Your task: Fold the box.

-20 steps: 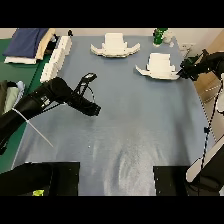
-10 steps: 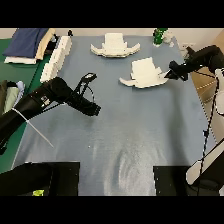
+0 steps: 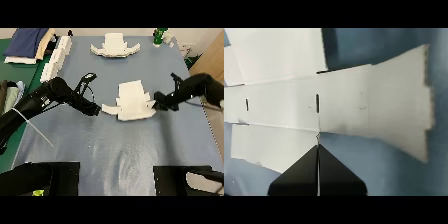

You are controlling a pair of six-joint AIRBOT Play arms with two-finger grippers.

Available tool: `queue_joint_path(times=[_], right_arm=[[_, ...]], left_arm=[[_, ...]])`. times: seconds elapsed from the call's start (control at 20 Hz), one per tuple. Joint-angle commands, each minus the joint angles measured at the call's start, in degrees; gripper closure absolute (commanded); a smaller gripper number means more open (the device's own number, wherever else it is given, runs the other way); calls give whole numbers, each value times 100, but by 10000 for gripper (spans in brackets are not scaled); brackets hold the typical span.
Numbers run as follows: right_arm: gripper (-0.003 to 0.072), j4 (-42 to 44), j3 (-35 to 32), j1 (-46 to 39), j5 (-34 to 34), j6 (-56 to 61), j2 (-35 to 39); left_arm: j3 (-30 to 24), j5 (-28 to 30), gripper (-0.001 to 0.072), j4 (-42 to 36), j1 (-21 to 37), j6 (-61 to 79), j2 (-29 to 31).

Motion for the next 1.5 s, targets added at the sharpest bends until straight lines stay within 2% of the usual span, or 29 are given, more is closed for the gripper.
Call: queue_joint_path(times=[0.0, 0.1, 0.2, 0.25, 0.3, 0.35, 0.45, 0.6, 0.7, 0.75, 0.85, 0.95, 1.1, 1.25, 1.45], right_arm=[[687, 26, -1912, 501, 450, 555, 1790], [687, 11, -2533, 605, 551, 846, 2522], [680, 9, -2839, 603, 459, 872, 2931], [574, 2, -2885, 603, 400, 868, 3029], [277, -33, -2872, 603, 382, 861, 3067], [163, -155, -2804, 597, 398, 861, 3064], [177, -691, -2520, 553, 437, 931, 3060], [186, -2015, -1858, 280, 273, 1676, 3038], [264, -2564, -1394, -96, -238, 1836, 2887], [264, -2638, -1237, -332, -481, 1827, 2765], [263, -2479, -1204, -669, -603, 1578, 2516], [264, -1952, -1261, -813, -595, 1130, 2223], [264, -1091, -1386, -839, -501, 463, 1690], [289, -726, -1416, -837, -490, 103, 1056], [291, -2, -1475, -833, -448, -573, 575]], left_arm=[[-2, -2, 698, 2, 0, 0, -4], [-2, -2, 698, 2, 0, 0, -2], [-2, -2, 698, 2, 0, 0, -2], [-2, -2, 698, 2, 0, 0, -2], [-2, 0, 698, 2, 0, 0, -2], [-2, -2, 698, 2, 0, 0, -2], [-4, -2, 698, 2, 0, 0, -2], [-2, -2, 698, 2, 0, 0, -2], [-2, -2, 698, 2, 0, 0, -2], [-2, -2, 698, 2, 0, 0, -2], [-2, 0, 698, 2, 0, 0, -2], [-2, -2, 698, 2, 0, 0, -2], [-2, 0, 698, 2, 0, 0, -2], [-2, -2, 698, 2, 0, 0, -4], [-2, 0, 698, 2, 0, 0, -4]])
